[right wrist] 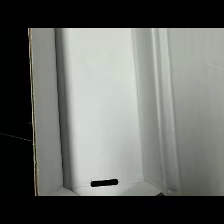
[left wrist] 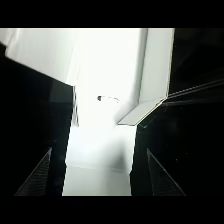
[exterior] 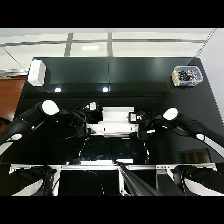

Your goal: Fold the box and place the chain.

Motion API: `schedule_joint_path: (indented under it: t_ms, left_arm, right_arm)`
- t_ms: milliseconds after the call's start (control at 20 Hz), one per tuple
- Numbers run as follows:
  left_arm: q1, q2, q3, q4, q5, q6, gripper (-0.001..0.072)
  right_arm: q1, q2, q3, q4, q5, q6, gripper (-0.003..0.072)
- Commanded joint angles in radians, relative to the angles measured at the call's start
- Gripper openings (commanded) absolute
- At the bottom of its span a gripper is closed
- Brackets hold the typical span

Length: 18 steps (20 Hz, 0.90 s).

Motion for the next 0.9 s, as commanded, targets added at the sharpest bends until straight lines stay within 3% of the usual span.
schedule_joint_path:
  t_ms: [0, 350, 450, 650, 750, 800, 850]
  left_arm:
    - [-0.010, 0.000, -0.047, -0.053, 0.081, -0.028, 0.0703]
    - [-0.091, -0.001, -0.050, -0.057, 0.153, 0.073, 0.0698]
    - [-0.089, -0.001, -0.049, -0.060, 0.174, 0.086, 0.0663]
    - [-0.089, -0.001, -0.049, -0.061, 0.146, 0.085, 0.0329]
    - [-0.089, -0.005, -0.049, -0.091, 0.144, 0.085, 0.0322]
    - [-0.089, -0.010, -0.049, -0.116, 0.140, 0.085, 0.0268]
    - [-0.090, -0.017, -0.049, -0.138, 0.135, 0.085, 0.0269]
  right_arm:
    - [0.000, 0.000, 0.001, 0.000, 0.000, 0.000, 0.0397]
    - [0.000, 0.000, 0.001, 0.000, 0.000, 0.000, 0.0397]
    - [0.000, 0.000, 0.001, 0.000, 0.000, 0.000, 0.0398]
    - [0.000, 0.000, 0.001, 0.000, 0.000, 0.000, 0.0397]
    - [0.000, 0.000, 0.001, 0.000, 0.000, 0.000, 0.0398]
    - [0.000, 0.000, 0.001, 0.000, 0.000, 0.000, 0.0397]
    - [0.000, 0.000, 0.001, 0.000, 0.000, 0.000, 0.0397]
